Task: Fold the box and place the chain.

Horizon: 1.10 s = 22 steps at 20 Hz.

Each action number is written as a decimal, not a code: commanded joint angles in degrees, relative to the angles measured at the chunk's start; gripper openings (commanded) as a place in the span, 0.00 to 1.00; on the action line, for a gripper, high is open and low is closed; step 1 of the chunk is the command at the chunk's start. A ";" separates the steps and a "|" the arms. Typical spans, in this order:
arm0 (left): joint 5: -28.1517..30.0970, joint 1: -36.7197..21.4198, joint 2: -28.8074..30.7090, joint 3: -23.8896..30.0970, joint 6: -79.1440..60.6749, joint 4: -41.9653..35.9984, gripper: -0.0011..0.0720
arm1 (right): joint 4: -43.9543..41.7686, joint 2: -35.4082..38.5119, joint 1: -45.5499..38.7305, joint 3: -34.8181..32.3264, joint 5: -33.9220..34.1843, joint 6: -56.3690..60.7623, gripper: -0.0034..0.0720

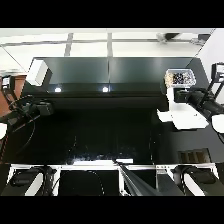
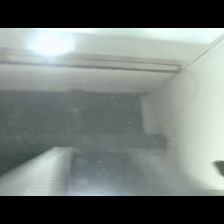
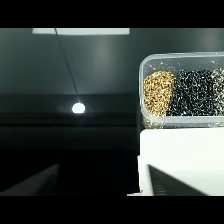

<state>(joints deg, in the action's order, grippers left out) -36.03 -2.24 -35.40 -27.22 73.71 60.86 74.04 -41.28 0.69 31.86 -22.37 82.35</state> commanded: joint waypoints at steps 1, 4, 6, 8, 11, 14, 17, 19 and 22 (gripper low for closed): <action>-2.23 -0.31 -6.54 -0.96 -0.39 -1.73 0.99 | 1.01 -4.35 -0.83 0.81 -5.64 0.22 0.98; -12.94 -2.08 -8.87 -3.06 -0.22 12.87 0.99 | 16.87 -4.96 -10.10 5.40 -16.06 7.26 0.98; -18.05 -2.58 -8.81 -3.06 -0.13 19.19 0.99 | 23.12 -6.01 -21.38 9.86 -16.41 9.03 0.98; -19.71 -2.58 -8.87 -3.04 1.88 21.24 0.99 | 21.00 -9.62 -33.11 13.84 -14.78 13.64 0.98; -17.68 -2.56 -8.87 -3.04 4.42 20.94 0.99 | 7.30 -20.90 -44.48 22.58 -22.38 7.17 0.98; -15.26 -2.56 -8.87 -3.04 4.94 20.94 0.99 | 0.68 -36.63 -47.95 36.74 -43.25 -2.45 0.98; -12.13 -2.49 -8.87 -3.04 4.94 20.92 0.99 | 0.50 -45.35 -48.11 42.05 -49.68 -7.54 0.98; -10.38 -2.49 -8.90 -3.04 4.94 20.92 0.99 | -1.14 -48.24 -48.09 42.05 -49.42 -13.29 0.98; -8.33 -2.49 -9.29 -3.04 4.94 20.90 0.99 | -8.68 -51.80 -47.84 42.05 -48.61 -23.30 0.98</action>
<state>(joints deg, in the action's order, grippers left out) -46.92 -4.73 -44.40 -30.22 78.48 81.62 71.18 -88.68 -46.87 72.60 -69.08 68.69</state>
